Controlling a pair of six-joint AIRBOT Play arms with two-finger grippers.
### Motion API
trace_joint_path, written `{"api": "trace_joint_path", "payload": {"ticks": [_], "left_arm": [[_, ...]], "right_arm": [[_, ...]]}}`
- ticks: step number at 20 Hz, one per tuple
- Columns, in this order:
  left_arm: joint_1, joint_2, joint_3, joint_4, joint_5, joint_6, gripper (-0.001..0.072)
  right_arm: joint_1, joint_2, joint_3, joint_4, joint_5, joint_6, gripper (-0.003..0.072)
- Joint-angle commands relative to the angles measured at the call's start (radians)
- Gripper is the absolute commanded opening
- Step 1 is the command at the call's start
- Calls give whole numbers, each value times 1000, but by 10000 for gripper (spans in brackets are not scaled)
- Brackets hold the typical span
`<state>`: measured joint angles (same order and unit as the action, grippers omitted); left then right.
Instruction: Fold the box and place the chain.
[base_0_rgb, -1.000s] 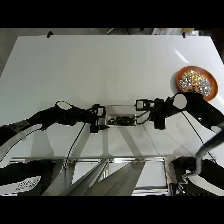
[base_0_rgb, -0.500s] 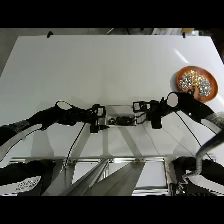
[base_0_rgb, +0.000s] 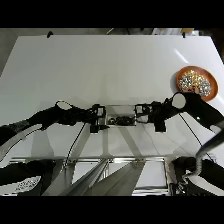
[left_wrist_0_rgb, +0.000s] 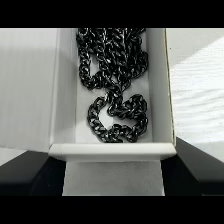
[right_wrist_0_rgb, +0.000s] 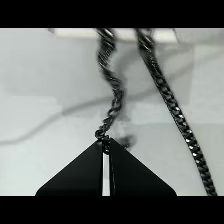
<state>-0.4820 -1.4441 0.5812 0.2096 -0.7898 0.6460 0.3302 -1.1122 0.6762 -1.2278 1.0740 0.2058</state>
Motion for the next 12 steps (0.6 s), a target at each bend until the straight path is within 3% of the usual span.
{"api": "trace_joint_path", "payload": {"ticks": [1, 4, 6, 12], "left_arm": [[0, 1, 0, 0, 0, 0, 253], [0, 1, 0, 0, 0, 0, 253], [0, 1, 0, 0, 0, 0, 253], [0, 1, 0, 0, 0, 0, 253]], "right_arm": [[0, 115, 1, 186, 67, 23, 16], [11, 139, 1, 529, 34, 4, 16], [50, 138, 1, 649, -60, -27, 16], [199, 76, 1, 683, -304, -26, 17]]}}
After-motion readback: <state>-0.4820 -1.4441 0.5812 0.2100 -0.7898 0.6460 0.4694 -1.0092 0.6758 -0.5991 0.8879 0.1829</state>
